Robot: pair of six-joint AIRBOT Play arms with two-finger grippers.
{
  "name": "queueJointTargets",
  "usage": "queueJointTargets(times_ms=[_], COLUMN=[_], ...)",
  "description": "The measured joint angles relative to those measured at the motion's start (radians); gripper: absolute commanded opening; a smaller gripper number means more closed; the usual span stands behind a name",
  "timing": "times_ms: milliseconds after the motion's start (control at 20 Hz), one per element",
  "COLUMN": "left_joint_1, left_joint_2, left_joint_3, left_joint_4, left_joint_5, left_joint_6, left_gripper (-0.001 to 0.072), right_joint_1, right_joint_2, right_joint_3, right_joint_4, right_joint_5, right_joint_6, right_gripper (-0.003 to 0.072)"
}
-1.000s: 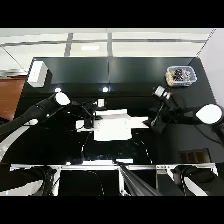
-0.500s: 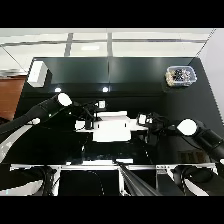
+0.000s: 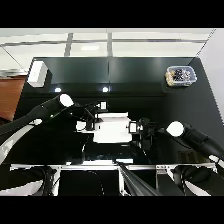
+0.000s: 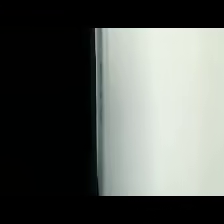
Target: Fold the box and place the chain.
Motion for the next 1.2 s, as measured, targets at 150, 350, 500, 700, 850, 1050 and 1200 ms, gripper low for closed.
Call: queueJointTargets(times_ms=[150,350,500,700,850,1050,1200], left_joint_1=[-0.003,-0.004,-0.004,-0.004,-0.004,-0.004,-0.004], left_joint_2=[-0.004,-0.006,-0.006,-0.006,-0.006,-0.006,-0.006], left_joint_3=[0.0,0.0,0.0,0.0,0.0,0.0,0.0], left_joint_4=[0.007,0.011,0.013,0.013,0.013,0.013,0.013], left_joint_5=[0.002,0.006,0.011,0.02,0.018,0.018,0.018], left_joint_6=[-0.003,-0.003,-0.003,-0.002,-0.001,-0.002,-0.002], left_gripper=[0.0028,0.0028,0.0028,0.0028,0.0028,0.0028,0.0028], right_joint_1=[0.036,0.072,0.084,0.087,0.074,0.023,-0.016], right_joint_2=[-0.017,-0.024,-0.027,-0.027,-0.027,-0.027,-0.027], right_joint_3=[0.0,0.0,0.0,0.023,0.06,0.09,0.097], right_joint_4=[0.008,0.023,0.054,0.055,0.031,0.03,0.058], right_joint_5=[-0.036,-0.06,-0.098,-0.133,-0.107,-0.094,-0.089], right_joint_6=[-0.008,-0.014,-0.018,-0.034,-0.041,-0.044,-0.063], right_gripper=[0.0699,0.0699,0.0699,0.0699,0.0699,0.0699,0.0699])
